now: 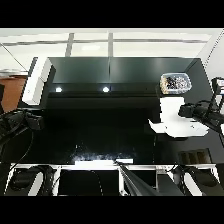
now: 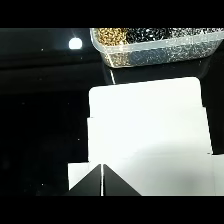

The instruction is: Fold the box and place the chain.

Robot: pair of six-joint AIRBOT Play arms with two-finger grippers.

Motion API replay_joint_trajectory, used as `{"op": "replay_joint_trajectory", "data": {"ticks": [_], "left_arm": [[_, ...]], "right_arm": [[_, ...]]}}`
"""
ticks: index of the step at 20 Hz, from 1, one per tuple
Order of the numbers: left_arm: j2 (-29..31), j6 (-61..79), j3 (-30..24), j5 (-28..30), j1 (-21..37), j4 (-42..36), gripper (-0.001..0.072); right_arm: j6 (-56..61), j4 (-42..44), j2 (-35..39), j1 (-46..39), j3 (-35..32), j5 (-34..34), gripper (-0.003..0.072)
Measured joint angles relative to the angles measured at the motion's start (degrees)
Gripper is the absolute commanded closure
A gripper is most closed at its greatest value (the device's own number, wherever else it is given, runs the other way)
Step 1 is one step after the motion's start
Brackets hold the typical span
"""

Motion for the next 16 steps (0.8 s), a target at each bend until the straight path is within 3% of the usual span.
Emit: {"op": "replay_joint_trajectory", "data": {"ticks": [16], "left_arm": [[0.0, 0.0, 0.0, 1.9, 0.0, -1.0, 0.0676]], "right_arm": [[0.0, 0.0, 0.0, 0.0, 0.0, 0.0, 0.065]]}}
